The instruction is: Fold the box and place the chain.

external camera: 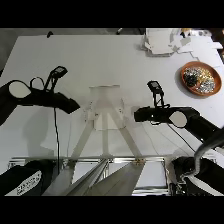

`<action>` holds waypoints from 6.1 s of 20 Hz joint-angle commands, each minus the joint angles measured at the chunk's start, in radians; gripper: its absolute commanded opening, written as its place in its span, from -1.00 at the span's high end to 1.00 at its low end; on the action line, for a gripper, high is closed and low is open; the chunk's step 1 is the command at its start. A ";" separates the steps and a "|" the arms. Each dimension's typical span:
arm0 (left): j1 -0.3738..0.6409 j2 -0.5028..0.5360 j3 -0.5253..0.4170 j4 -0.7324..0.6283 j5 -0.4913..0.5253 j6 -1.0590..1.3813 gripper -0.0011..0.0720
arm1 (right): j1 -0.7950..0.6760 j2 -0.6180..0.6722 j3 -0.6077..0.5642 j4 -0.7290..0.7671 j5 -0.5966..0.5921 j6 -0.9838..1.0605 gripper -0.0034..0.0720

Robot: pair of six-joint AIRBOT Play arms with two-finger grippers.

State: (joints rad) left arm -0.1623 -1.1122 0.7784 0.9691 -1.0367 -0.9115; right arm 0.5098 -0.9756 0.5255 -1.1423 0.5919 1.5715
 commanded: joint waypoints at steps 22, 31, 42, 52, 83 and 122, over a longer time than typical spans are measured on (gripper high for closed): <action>-0.079 -0.490 0.188 -0.384 -0.045 0.829 0.97 | 0.002 -0.001 0.000 -0.005 0.053 0.000 0.87; -0.080 -0.404 0.188 -0.385 -0.022 0.871 0.97 | 0.001 0.041 0.037 -0.013 0.107 -0.100 -0.06; -0.145 -0.439 0.180 -0.373 -0.076 1.006 0.97 | 0.001 0.165 0.067 -0.146 0.177 -0.149 -0.06; -0.151 -0.506 0.180 -0.369 -0.073 1.095 0.96 | 0.001 0.165 0.067 -0.145 0.177 -0.149 -0.06; -0.151 -0.506 0.180 -0.370 -0.060 1.113 0.94 | 0.391 -0.060 -0.028 -0.346 0.035 -0.683 -0.90; -0.151 -0.506 0.180 -0.370 -0.060 1.113 0.94 | -0.023 -0.192 0.082 0.322 -0.016 -1.400 -0.93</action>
State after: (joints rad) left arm -0.3130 -1.6173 0.9592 0.5991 -1.0958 0.2012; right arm 0.5209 -1.1492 0.6033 -0.8570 0.5388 0.2050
